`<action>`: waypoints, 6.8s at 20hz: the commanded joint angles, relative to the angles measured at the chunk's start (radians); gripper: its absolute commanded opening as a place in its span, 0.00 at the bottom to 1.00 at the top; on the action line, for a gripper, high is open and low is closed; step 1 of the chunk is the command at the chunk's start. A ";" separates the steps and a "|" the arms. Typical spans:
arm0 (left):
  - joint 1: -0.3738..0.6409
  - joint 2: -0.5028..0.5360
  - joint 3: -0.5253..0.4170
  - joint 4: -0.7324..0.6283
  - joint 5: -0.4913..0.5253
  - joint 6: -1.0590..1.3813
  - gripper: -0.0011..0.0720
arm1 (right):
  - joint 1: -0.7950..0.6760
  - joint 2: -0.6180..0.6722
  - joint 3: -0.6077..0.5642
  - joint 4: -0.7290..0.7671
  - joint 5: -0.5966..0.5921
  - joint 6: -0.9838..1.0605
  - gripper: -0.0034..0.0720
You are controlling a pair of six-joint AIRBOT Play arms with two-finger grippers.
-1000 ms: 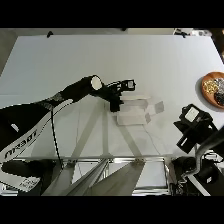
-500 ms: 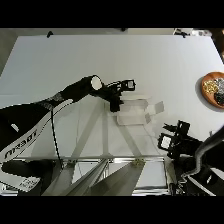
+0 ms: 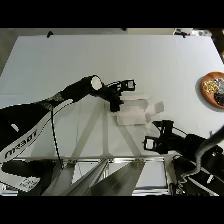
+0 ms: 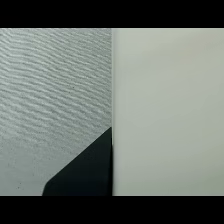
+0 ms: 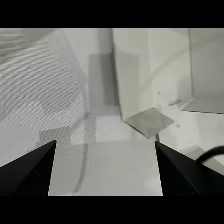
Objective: Fold the box and place the chain.
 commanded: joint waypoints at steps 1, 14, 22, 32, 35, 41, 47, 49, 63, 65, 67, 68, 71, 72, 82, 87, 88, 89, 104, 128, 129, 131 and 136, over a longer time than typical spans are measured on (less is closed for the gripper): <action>-0.001 -0.001 0.000 0.000 0.000 0.000 0.03 | -0.149 -0.146 -0.008 0.002 -0.253 -0.004 1.00; -0.001 -0.001 0.000 0.000 0.000 0.000 0.03 | -0.190 -0.335 -0.010 0.081 -0.494 -0.108 0.98; -0.001 -0.001 0.000 0.000 0.000 0.000 0.03 | -0.190 -0.359 -0.010 0.081 -0.566 -0.107 0.98; -0.001 -0.001 0.000 0.000 0.000 0.000 0.03 | -0.412 -0.351 0.122 0.390 -0.371 -0.239 0.97; -0.001 -0.001 0.000 0.000 0.000 0.000 0.03 | -0.460 -0.351 0.122 0.678 -0.301 -0.660 0.97; -0.001 -0.001 0.000 0.000 0.000 0.000 0.03 | -0.461 -0.396 0.122 0.925 -0.235 -1.014 0.97; -0.001 -0.001 0.000 0.000 0.000 0.000 0.03 | -0.602 -0.424 0.122 1.136 -0.230 -1.234 0.96; -0.001 -0.001 0.000 0.000 0.000 0.000 0.03 | -0.636 -0.424 0.122 1.198 -0.222 -1.331 0.96; -0.001 -0.001 0.000 0.000 0.000 0.000 0.03 | -0.748 -0.549 0.129 1.392 -0.158 -1.470 0.96; -0.001 -0.001 0.000 0.000 0.000 0.000 0.03 | -0.747 -0.553 0.129 1.394 -0.153 -1.471 0.96; -0.001 -0.001 0.000 0.000 0.000 0.000 0.03 | -0.747 -0.568 0.129 1.394 -0.137 -1.514 0.96; -0.001 -0.001 0.000 0.000 0.000 0.000 0.03 | -0.747 -0.577 0.129 1.392 -0.125 -1.542 0.95; -0.001 -0.001 0.000 0.000 0.000 0.000 0.03 | -0.747 -0.601 0.134 1.390 -0.095 -1.594 0.90; -0.001 -0.001 0.000 0.000 0.000 0.000 0.03 | -0.747 -0.608 0.140 1.390 -0.089 -1.594 0.90; -0.001 -0.001 0.000 0.000 0.000 0.000 0.03 | -0.748 -0.718 0.211 1.397 -0.021 -1.588 0.97; -0.001 -0.001 0.000 0.000 0.000 0.000 0.03 | -0.771 -0.777 0.250 1.403 0.031 -1.581 0.97; -0.001 -0.001 0.000 0.000 0.000 0.000 0.03 | -0.782 -0.784 0.250 1.383 0.037 -1.556 0.97; -0.001 -0.001 0.000 0.000 0.000 0.000 0.03 | -0.794 -0.789 0.250 1.361 0.039 -1.539 0.97; -0.001 -0.001 0.000 0.000 0.000 0.000 0.03 | -0.827 -0.851 0.320 1.332 0.075 -1.608 0.96; -0.001 -0.001 0.000 0.000 0.000 0.000 0.03 | -0.733 -0.894 0.348 1.207 0.171 -1.443 0.96; -0.001 -0.001 0.000 0.000 0.000 0.000 0.03 | -0.733 -0.893 0.348 1.207 0.182 -1.437 0.96; -0.001 -0.001 0.000 0.000 0.000 0.000 0.03 | -0.733 -0.893 0.348 1.201 0.216 -1.430 0.96; -0.001 -0.001 0.000 0.000 0.000 0.000 0.03 | -0.733 -0.894 0.347 1.181 0.193 -1.408 0.96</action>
